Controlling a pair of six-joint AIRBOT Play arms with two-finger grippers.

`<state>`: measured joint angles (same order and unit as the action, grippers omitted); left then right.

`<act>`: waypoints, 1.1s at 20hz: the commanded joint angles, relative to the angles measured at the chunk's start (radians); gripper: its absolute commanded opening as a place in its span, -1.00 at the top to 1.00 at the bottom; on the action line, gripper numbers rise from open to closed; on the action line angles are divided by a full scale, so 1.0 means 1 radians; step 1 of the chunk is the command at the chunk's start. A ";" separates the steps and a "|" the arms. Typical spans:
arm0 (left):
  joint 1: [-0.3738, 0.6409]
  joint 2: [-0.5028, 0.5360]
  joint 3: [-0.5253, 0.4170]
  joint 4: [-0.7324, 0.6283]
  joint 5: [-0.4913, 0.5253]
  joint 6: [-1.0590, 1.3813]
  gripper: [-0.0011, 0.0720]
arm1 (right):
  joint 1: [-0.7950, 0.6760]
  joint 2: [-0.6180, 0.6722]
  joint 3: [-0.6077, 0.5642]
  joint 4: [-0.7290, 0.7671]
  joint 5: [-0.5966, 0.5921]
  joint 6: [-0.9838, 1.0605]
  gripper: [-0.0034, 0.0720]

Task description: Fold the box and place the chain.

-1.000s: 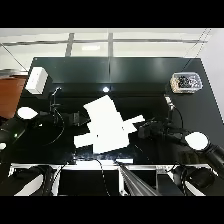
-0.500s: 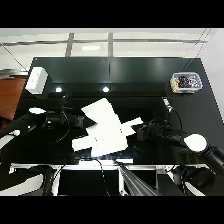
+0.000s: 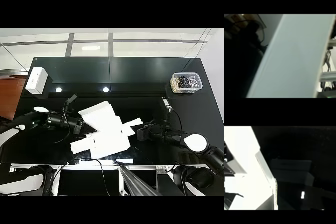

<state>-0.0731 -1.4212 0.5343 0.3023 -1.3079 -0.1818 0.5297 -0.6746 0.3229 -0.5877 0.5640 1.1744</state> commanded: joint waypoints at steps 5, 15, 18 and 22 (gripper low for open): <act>0.003 -0.005 0.047 0.103 -0.055 0.022 0.38 | 0.000 0.001 0.000 0.000 -0.010 0.000 0.86; -0.057 0.030 0.053 0.167 0.037 0.037 0.90 | -0.232 0.001 0.151 -0.327 0.197 0.000 -0.89; -0.135 0.112 0.065 0.207 0.136 0.050 0.90 | -0.381 0.001 0.253 -0.475 0.315 0.000 -0.90; -0.210 0.230 0.066 0.208 0.247 0.212 0.89 | -0.489 0.001 0.276 -0.590 0.331 -0.024 -0.90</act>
